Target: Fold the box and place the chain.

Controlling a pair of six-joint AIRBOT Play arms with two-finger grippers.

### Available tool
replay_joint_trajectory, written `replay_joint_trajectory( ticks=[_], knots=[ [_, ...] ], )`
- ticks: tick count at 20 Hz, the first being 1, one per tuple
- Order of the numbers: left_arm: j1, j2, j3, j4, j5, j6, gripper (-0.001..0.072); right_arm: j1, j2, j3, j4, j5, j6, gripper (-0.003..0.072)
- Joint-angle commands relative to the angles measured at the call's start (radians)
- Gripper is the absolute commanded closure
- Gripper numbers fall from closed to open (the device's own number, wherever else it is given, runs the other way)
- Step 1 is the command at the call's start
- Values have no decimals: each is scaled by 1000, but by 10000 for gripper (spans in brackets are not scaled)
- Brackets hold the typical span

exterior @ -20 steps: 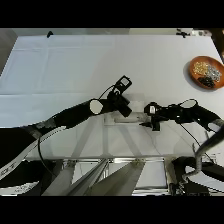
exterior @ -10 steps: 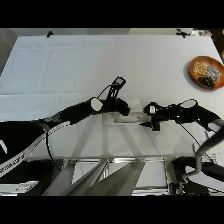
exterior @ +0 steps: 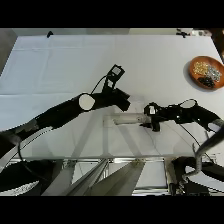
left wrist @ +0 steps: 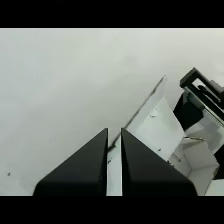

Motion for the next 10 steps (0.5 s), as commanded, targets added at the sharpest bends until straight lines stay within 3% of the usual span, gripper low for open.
replay_joint_trajectory(
  ticks=[1, 4, 6, 10],
  knots=[
    [1, 111, 1, 151, -131, -2, 591, 0, 0, 0, 2, -2, 1, 225],
    [1, 179, 1, 225, -281, -13, 300, 0, 0, 0, 2, -2, 0, 225],
    [1, 213, 1, 314, -358, -85, 290, 0, 0, 0, 2, -2, 0, 225],
    [1, 230, 0, 634, -517, -366, 289, 0, 0, 0, 2, -2, 1, 225]
  ],
)
